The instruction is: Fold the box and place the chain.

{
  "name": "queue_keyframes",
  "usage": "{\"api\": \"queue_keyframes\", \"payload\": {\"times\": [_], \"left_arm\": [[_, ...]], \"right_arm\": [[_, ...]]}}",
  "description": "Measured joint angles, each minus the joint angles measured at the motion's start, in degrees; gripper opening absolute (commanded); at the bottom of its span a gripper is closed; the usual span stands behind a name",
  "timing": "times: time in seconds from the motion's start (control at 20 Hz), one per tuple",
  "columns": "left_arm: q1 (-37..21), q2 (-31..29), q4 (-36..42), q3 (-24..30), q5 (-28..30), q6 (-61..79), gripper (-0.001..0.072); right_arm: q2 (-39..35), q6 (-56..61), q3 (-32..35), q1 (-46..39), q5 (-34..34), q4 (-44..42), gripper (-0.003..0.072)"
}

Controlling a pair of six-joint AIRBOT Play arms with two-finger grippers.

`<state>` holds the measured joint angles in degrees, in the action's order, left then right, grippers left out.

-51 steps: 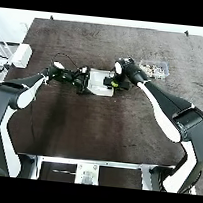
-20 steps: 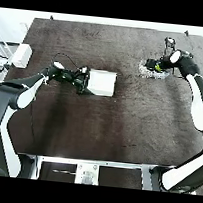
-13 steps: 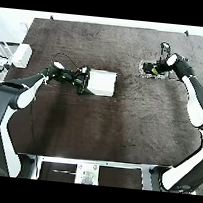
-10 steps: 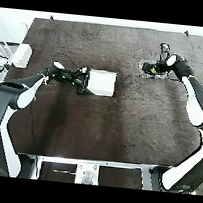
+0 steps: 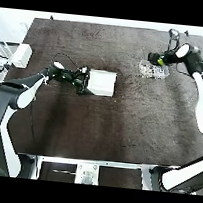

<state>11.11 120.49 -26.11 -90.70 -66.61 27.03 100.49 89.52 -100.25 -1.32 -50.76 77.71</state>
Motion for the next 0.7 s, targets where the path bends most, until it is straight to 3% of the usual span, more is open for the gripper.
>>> {"api": "queue_keyframes", "payload": {"times": [0.7], "left_arm": [[0.0,0.02,0.0,0.0,0.02,0.0,0.0355]], "right_arm": [[-29.03,-6.21,-0.09,10.82,-1.49,3.28,0.0011]]}}
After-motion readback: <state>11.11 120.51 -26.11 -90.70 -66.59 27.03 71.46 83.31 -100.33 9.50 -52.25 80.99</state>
